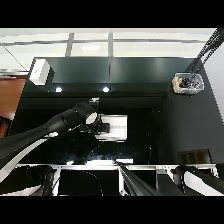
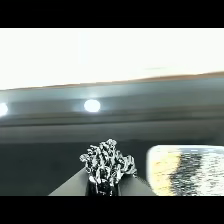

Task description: Fold the box and place the chain.

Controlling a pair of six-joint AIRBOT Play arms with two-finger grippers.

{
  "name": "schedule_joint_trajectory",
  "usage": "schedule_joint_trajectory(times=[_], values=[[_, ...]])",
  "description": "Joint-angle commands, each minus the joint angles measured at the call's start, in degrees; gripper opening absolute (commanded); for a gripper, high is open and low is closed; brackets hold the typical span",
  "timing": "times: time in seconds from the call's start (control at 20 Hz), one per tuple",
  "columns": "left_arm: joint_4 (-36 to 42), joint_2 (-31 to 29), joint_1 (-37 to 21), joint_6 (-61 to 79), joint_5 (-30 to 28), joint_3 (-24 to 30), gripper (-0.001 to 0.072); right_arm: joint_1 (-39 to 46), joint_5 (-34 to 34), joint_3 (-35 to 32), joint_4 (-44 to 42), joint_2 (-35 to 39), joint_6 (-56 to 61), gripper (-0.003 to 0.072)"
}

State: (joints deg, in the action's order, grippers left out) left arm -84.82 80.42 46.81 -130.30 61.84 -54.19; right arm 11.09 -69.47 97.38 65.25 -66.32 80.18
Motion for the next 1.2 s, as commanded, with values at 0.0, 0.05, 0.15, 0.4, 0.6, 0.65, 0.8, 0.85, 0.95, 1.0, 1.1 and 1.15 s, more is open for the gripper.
schedule_joint_trajectory(times=[0.0, 0.05, 0.15, 0.4, 0.6, 0.65, 0.8, 0.85, 0.95, 1.0, 1.1, 1.15], values=[[0.00, -0.02, -0.02, 0.00, 0.00, -0.02, 0.0028, -2.97, -10.43, -0.63, -2.89, 6.10, -1.20, 0.0007], [0.02, -0.02, -0.02, 0.00, 0.00, -0.02, 0.0028, -4.00, -12.94, -1.66, -2.89, 7.17, -1.16, 0.0007], [0.02, -0.02, -0.02, 0.00, 0.00, -0.02, 0.0028, -5.62, -13.97, -5.16, -3.13, 9.18, -0.50, 0.0007], [0.02, -0.02, -0.02, 0.00, 0.00, -0.02, 0.0028, -9.75, -18.51, -16.55, -8.55, 11.93, 0.37, 0.0007], [0.02, -0.02, -0.02, 0.00, -0.02, -0.02, 0.0028, -16.55, -19.85, -22.67, -13.07, 12.17, 1.31, 0.0006], [0.02, -0.02, -0.02, 0.00, -0.07, -0.02, 0.0028, -18.34, -19.61, -24.02, -14.69, 12.17, 2.23, 0.0007], [0.00, -0.02, -0.02, 0.00, -0.07, -0.02, 0.0028, -23.61, -15.30, -26.86, -20.72, 12.13, 3.41, 0.0007], [0.00, -0.02, -0.02, 0.00, -0.07, -0.02, 0.0028, -25.33, -13.29, -27.17, -21.97, 12.13, 3.45, 0.0007], [0.00, -0.02, -0.02, 0.00, -0.07, -0.02, 0.0028, -28.46, -9.51, -27.17, -22.38, 12.11, 4.42, 0.0007], [0.02, -0.02, -0.02, 0.00, -0.04, -0.02, 0.0028, -30.12, -7.63, -27.17, -22.43, 12.11, 5.11, 0.0007], [0.00, -0.02, -0.02, 0.00, -0.04, -0.02, 0.0028, -33.22, -3.89, -27.17, -23.45, 11.87, 5.75, 0.0007], [0.02, -0.02, -0.02, 0.00, -0.04, -0.02, 0.0028, -34.60, -2.01, -27.17, -23.41, 11.67, 6.43, 0.0007]])
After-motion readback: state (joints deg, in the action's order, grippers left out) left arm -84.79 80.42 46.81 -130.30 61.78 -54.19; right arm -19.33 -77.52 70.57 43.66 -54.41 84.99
